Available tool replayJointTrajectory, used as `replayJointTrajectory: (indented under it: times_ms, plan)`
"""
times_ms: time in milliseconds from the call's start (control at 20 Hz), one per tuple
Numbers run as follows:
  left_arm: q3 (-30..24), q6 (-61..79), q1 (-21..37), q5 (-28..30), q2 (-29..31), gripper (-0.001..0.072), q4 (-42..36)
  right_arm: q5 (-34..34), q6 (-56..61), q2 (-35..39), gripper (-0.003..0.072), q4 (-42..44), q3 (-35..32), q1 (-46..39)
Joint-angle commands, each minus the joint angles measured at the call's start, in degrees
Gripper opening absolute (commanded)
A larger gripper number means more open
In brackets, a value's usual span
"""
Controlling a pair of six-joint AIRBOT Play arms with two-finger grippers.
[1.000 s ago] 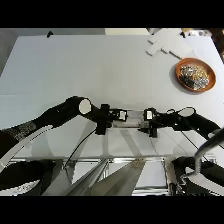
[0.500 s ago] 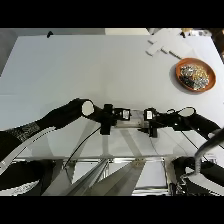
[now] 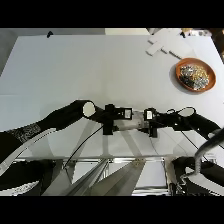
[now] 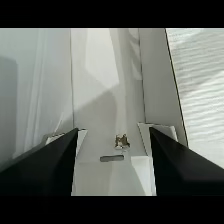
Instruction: Fold the box and place the chain.
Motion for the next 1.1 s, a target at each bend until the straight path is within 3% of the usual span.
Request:
replayJointTrajectory:
  times_ms: [0,50,150,400,550,750,900,1050]
  plan:
    - [0.0,-1.5,0.0,-1.0,0.0,0.0531,-0.1,0.0,0.0,0.0,0.0395,0.0,0.0,0.0]
    - [0.0,-2.2,0.0,-2.1,0.1,0.0500,-0.1,0.0,0.0,0.0,0.0395,0.0,0.0,0.0]
    - [0.0,-7.2,0.0,-6.7,0.9,0.0017,0.4,0.0,0.0,0.0,0.0395,0.0,0.0,0.0]
    - [0.0,-20.0,1.8,-15.8,6.2,0.0004,5.9,0.0,0.0,0.0,0.0395,0.0,0.0,0.0]
    - [0.0,-33.1,4.1,-15.6,11.5,0.0003,10.3,0.0,0.0,0.0,0.0395,0.0,0.0,0.0]
    - [0.0,-66.8,7.4,-17.3,18.5,0.0003,22.9,0.0,0.0,0.0,0.0395,0.0,0.0,0.0]
    - [-0.1,-74.9,10.0,-19.8,20.3,0.0003,24.0,0.0,0.0,0.0,0.0395,0.0,0.0,0.0]
    - [-3.7,-78.5,12.8,-16.4,20.2,0.0003,22.3,0.0,0.0,0.0,0.0395,0.0,0.0,0.0]
